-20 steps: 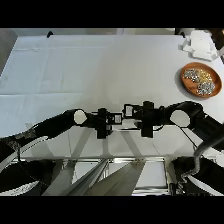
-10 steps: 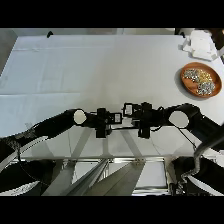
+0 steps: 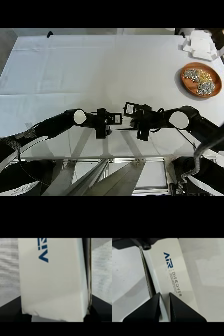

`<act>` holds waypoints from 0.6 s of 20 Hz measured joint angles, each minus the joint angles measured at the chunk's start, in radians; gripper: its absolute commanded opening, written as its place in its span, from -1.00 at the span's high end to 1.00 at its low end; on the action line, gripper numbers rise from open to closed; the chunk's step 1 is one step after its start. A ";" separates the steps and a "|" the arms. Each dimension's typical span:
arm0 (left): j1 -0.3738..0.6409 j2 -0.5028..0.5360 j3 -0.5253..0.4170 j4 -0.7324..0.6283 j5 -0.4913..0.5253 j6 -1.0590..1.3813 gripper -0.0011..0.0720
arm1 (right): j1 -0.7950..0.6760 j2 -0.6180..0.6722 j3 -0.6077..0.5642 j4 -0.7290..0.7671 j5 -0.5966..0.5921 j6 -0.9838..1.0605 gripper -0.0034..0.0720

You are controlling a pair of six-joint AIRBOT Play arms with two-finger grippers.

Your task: Fold the box and place the chain.

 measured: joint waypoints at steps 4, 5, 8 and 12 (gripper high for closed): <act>-0.001 0.000 0.000 -0.001 -0.006 0.003 0.02 | 0.000 -0.002 -0.013 0.035 0.023 0.000 0.81; -0.001 0.000 0.000 0.000 -0.005 0.003 0.02 | 0.000 -0.002 -0.014 0.044 0.023 0.000 0.81; -0.001 0.000 0.000 0.002 -0.004 0.003 0.02 | 0.000 -0.002 -0.016 0.078 0.031 0.000 0.81; -0.002 0.000 0.000 0.002 -0.003 0.005 0.02 | 0.000 -0.002 -0.016 0.103 0.065 0.002 0.27</act>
